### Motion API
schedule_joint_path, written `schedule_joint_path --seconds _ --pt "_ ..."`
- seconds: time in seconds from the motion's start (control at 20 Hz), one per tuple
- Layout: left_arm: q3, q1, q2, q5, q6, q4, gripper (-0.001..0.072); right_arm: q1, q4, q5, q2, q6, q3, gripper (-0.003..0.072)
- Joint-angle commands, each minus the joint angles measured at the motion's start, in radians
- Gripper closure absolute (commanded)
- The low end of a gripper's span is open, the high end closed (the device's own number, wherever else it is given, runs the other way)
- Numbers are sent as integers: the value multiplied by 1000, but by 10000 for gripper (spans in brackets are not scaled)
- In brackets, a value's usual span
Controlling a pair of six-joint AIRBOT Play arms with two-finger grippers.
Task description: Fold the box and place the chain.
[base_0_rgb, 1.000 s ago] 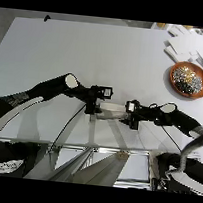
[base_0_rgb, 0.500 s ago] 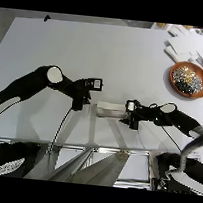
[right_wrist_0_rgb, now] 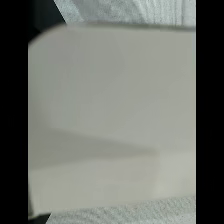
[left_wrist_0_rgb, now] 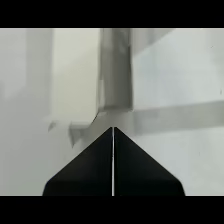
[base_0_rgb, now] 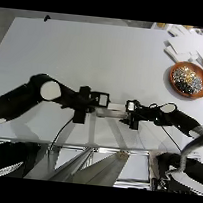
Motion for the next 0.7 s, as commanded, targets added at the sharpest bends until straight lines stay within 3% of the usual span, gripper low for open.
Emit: schedule_joint_path --seconds 0.0,0.15,0.35,0.45,0.65 --pt "-14 -128 -50 204 -59 -5 708 -1 0 2 0 0 0 258" --pt "-14 -139 -93 481 -163 -61 707 -1 0 2 0 0 0 258" --pt "-14 -80 -179 716 -182 -187 702 -1 0 2 0 0 0 258" --pt "-14 -43 -222 748 -185 -258 703 -1 0 2 1 0 0 258" --pt "-14 14 -310 667 -306 -270 704 -1 0 2 1 0 0 258"
